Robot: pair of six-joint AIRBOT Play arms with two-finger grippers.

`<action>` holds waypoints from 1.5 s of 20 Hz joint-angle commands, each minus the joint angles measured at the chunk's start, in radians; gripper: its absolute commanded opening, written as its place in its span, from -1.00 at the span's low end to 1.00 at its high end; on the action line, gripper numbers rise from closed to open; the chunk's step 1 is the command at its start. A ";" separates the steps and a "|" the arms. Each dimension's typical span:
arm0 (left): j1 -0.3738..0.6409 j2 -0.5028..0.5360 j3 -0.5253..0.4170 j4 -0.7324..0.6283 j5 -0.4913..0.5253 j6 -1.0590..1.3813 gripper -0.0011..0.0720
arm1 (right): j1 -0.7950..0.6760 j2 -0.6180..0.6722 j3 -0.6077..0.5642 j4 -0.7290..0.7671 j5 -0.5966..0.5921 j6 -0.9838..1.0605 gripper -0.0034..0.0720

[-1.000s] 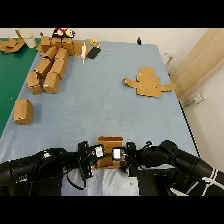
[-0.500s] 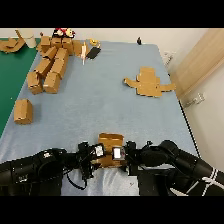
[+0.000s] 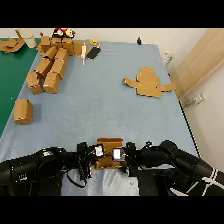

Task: Fold the box.

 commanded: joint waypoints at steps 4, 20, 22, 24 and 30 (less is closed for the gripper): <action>0.158 0.142 0.071 0.269 -0.354 -0.452 -0.94 | 0.000 0.000 0.001 -0.004 0.002 0.002 0.31; 0.455 0.509 -0.174 0.034 -0.594 -1.258 -0.94 | 0.000 0.000 0.001 -0.004 -0.002 0.003 0.31; 0.455 0.509 -0.184 0.008 -0.566 -1.240 -0.94 | 0.000 0.000 0.001 -0.004 -0.002 0.002 0.31; 0.455 0.509 -0.196 0.003 -0.543 -1.240 -0.94 | 0.000 0.000 0.001 -0.003 -0.001 0.003 0.31; 0.455 0.505 -0.262 -0.120 -0.425 -1.190 -0.94 | 0.000 0.000 0.001 -0.003 -0.001 0.002 0.31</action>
